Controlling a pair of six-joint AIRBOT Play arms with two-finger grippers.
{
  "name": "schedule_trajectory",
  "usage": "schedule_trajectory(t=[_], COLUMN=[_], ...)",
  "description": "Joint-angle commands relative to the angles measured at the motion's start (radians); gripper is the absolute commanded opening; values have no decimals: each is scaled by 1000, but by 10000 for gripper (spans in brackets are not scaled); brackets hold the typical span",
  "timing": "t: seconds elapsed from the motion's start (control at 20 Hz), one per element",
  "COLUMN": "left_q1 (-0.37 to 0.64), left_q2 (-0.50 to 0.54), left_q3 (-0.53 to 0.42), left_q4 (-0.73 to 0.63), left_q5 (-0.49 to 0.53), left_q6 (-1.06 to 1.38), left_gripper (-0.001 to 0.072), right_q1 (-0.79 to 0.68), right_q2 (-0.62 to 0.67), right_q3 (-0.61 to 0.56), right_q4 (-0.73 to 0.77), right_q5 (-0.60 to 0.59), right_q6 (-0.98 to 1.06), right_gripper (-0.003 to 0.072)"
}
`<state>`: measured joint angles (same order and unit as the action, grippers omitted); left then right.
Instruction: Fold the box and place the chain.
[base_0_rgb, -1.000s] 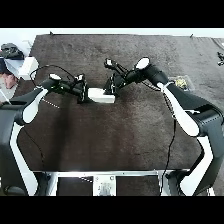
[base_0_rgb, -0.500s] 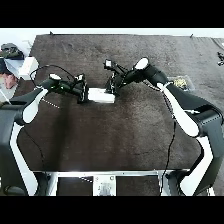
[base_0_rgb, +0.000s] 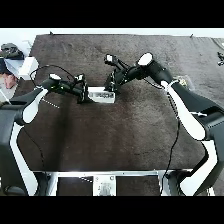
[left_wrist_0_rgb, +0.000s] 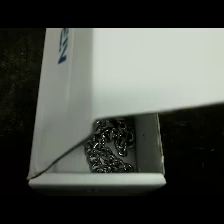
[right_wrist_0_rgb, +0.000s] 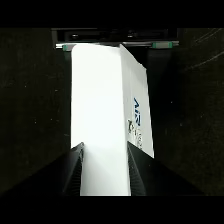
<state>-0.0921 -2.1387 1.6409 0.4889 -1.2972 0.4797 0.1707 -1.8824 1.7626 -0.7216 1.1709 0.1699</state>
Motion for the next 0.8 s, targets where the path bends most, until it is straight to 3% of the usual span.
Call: schedule_trajectory(t=[0.0,0.3,0.75], left_q1=[0,0,0], left_q2=[0,0,0], left_q3=[0,0,0], left_q4=[0,0,0], left_q5=[0,0,0], left_q6=[0,0,0], left_gripper=[405,405,405], right_q1=[0,6,8], right_q2=[0,-18,-23], right_q3=[-15,-36,-74], right_q4=[15,11,7], right_q5=[-11,-7,-108], right_q6=[6,6,-70], right_gripper=[337,338,339])
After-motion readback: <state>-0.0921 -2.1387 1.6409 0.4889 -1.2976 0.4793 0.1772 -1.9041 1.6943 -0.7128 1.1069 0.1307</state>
